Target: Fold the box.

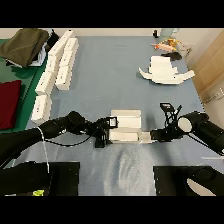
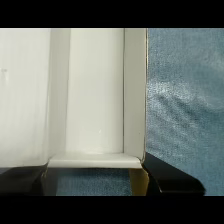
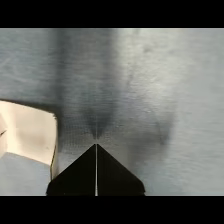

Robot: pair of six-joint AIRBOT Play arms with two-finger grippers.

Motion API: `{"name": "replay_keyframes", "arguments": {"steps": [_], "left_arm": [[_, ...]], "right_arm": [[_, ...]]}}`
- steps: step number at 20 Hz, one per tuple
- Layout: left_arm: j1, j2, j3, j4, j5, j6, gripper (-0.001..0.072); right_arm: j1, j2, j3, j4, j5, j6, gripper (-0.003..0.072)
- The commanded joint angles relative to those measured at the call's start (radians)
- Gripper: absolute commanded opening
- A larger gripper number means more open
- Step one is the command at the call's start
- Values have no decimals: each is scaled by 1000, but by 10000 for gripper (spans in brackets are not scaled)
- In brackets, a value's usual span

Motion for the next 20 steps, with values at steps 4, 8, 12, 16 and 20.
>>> {"name": "replay_keyframes", "arguments": {"steps": [4,8,12,16,20], "left_arm": [[0,0,0,1,0,0,509],[0,0,0,0,0,0,509],[0,0,0,0,0,0,509],[0,0,0,1,0,0,509],[0,0,0,0,0,0,509]], "right_arm": [[0,105,0,129,0,-45,7],[-1,162,0,220,3,-91,44],[-1,148,-1,380,-8,-210,45],[-1,143,7,383,-13,-220,79],[-1,141,20,382,-50,-216,380]]}}
